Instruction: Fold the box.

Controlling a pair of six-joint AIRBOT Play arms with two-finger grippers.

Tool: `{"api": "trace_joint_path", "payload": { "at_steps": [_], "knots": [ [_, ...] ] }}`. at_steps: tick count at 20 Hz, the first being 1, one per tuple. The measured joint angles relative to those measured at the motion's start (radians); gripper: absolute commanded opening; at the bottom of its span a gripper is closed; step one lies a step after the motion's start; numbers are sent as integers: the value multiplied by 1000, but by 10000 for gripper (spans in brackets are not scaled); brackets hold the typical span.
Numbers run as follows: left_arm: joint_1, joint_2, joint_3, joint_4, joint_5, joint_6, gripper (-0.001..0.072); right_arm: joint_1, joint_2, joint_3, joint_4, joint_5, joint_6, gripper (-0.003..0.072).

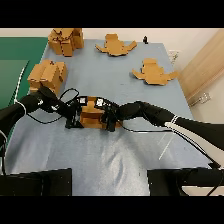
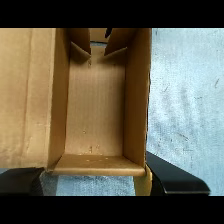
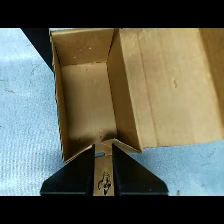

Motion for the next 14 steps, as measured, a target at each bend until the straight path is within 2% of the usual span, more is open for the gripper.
{"api": "trace_joint_path", "payload": {
  "at_steps": [1,3,5,6,7,8,14],
  "knots": [
    [0,0,0,0,0,0,226,0,0,0,4,2,0,189],
    [0,0,0,0,0,0,225,0,-3,0,8,3,0,296],
    [0,0,0,0,1,0,226,0,-9,1,14,4,0,318],
    [0,0,0,0,1,0,226,0,-13,1,14,4,0,390],
    [0,0,0,0,1,0,226,0,-15,1,19,3,0,509],
    [0,0,0,0,1,0,226,0,-17,1,24,3,0,548],
    [0,0,0,0,1,0,226,0,-23,1,35,3,0,548]
  ]
}}
